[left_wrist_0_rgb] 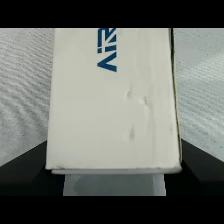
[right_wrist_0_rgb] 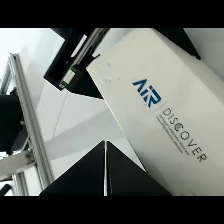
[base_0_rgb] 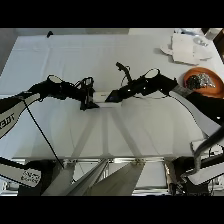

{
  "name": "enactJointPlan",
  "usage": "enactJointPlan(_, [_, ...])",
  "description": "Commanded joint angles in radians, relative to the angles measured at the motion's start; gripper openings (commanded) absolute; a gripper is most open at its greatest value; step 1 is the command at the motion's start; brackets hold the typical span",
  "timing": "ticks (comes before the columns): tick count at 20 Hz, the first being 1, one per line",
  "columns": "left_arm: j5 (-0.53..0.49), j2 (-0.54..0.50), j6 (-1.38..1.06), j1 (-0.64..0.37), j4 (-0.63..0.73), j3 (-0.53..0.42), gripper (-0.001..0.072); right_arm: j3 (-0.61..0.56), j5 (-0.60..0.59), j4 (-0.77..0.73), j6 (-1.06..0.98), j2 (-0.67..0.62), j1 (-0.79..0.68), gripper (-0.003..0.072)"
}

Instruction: Fold the box and place the chain.

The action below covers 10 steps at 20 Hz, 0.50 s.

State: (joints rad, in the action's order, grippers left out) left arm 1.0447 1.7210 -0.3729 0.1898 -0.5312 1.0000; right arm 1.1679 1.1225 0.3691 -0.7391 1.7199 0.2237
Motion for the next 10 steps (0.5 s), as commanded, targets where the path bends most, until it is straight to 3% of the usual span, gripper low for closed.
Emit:
enactJointPlan(1, [0.000, 0.000, 0.000, -0.001, 0.000, 0.001, 0.0393, -0.001, 0.010, 0.029, -0.021, 0.005, 0.000, 0.0009])
enactJointPlan(5, [0.000, 0.000, 0.000, -0.001, 0.000, 0.001, 0.0393, 0.000, 0.024, -0.050, -0.008, -0.012, -0.001, 0.0009])
enactJointPlan(10, [0.000, 0.000, 0.000, -0.001, 0.000, 0.001, 0.0393, 0.000, -0.059, -0.130, 0.001, -0.014, -0.002, 0.0006])
